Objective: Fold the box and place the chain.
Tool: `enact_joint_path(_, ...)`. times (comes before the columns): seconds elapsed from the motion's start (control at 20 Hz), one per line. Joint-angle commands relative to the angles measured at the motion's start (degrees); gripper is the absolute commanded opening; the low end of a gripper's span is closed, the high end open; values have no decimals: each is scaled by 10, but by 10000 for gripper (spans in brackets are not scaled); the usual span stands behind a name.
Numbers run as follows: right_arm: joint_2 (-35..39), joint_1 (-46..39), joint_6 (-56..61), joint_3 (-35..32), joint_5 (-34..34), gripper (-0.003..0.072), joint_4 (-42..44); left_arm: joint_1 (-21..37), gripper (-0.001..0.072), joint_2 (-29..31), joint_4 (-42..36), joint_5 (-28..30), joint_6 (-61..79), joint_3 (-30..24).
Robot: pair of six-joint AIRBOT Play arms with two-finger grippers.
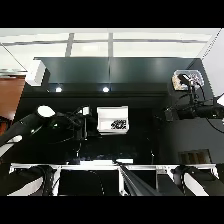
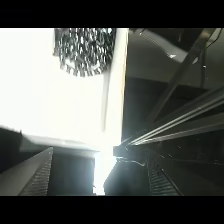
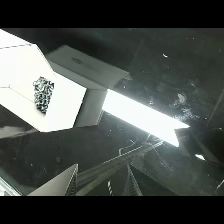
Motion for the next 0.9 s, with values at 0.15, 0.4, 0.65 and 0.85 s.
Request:
enact_joint_path(0.15,0,0,0,0,1,365,2,-8,706,-77,-10,13,48,47)
enact_joint_path(0.4,0,0,0,0,0,365,1,-8,706,-88,55,19,28,64)
enact_joint_path(0.65,0,0,0,0,-2,365,1,-8,703,-102,62,24,31,85)
enact_joint_path(0.85,0,0,0,0,-2,365,1,-11,702,-119,61,-11,31,101)
